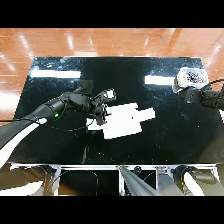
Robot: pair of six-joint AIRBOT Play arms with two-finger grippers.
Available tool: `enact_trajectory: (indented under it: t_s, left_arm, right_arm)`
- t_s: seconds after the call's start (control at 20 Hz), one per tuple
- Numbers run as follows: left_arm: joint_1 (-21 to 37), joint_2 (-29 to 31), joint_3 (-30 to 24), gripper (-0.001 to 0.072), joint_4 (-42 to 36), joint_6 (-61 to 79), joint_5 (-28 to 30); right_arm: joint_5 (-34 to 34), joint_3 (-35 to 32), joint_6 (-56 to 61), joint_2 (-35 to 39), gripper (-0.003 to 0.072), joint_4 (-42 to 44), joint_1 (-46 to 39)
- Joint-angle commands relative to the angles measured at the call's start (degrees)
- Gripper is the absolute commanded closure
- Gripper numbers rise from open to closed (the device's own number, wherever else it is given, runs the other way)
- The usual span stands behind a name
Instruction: Fold the box and place the chain.
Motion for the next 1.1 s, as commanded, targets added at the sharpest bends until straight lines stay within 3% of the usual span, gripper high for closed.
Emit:
enact_trajectory:
  t_s: [0.0,0.1,0.7,0.9,1.05]
  left_arm:
    - [0.1,0.0,-0.1,0.0684,4.9,0.1,3.7]
    - [0.1,0.0,-0.1,0.0684,9.5,0.1,6.4]
    - [-3.2,-0.1,1.7,0.0685,8.7,0.1,9.5]
    - [-3.4,-1.6,2.5,0.0685,8.7,0.1,15.4]
    - [-3.6,-1.6,2.4,0.0685,8.7,0.1,13.7]
  right_arm:
    - [1.2,0.0,0.1,0.0,-0.0019,-0.1,0.0]
    - [2.4,0.0,-0.6,0.0,-0.0019,-0.1,0.0]
    - [4.9,-2.8,-8.1,0.0,-0.0019,-0.1,0.0]
    - [8.9,-3.9,-29.8,-0.4,-0.002,1.7,2.6]
    - [7.9,-9.4,-36.8,-1.7,-0.002,1.7,7.2]
